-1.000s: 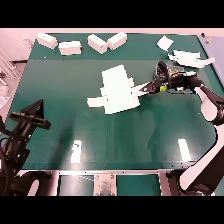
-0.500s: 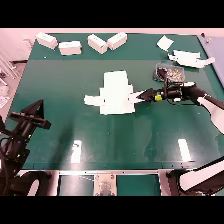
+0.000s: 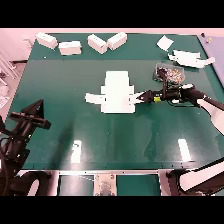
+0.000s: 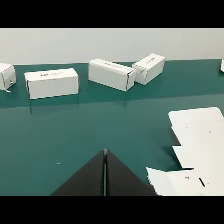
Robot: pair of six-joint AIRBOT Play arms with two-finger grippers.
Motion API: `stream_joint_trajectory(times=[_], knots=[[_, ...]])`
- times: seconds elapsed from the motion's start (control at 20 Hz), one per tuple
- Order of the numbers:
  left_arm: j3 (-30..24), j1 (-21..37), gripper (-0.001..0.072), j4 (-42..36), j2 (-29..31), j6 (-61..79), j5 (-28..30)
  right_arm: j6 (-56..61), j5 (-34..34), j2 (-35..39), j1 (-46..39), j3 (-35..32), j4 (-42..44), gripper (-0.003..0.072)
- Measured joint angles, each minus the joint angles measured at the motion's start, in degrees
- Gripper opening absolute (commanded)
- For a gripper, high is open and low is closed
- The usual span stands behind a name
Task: Fold the box and place the chain.
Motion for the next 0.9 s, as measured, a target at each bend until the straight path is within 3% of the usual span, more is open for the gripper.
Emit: stream_joint_trajectory(times=[0.9], knots=[[0.0, 0.0, 0.0021, 0.0, 0.0, 0.0, 0.0, 0.7, -1.8, 0.0, 0.5, 0.0, -0.2, 0.0005]])
